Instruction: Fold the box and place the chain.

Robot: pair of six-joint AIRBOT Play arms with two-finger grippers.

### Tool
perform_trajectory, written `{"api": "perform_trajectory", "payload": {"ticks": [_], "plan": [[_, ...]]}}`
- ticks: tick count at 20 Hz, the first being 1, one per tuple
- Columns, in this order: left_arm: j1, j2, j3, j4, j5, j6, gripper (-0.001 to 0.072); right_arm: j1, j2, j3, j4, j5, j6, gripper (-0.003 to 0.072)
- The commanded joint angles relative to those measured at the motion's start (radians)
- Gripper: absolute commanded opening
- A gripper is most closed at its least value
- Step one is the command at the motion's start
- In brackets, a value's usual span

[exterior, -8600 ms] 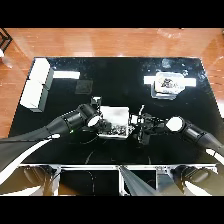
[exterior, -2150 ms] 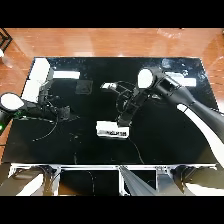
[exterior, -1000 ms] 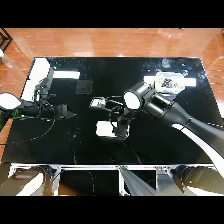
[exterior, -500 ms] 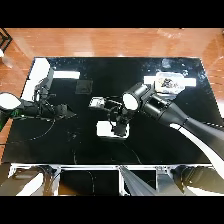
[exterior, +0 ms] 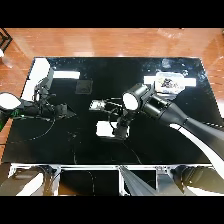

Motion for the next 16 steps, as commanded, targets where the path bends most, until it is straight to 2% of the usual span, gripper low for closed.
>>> {"api": "perform_trajectory", "payload": {"ticks": [1, 16], "plan": [[0.001, 0.000, 0.000, 0.000, 0.000, 0.000, 0.0635, 0.001, -0.002, -0.002, -0.023, -0.021, 0.000, 0.0706], [0.001, 0.000, 0.000, 0.000, 0.003, 0.000, 0.0635, 0.001, -0.016, -0.002, -0.083, -0.084, 0.019, 0.0706]]}}
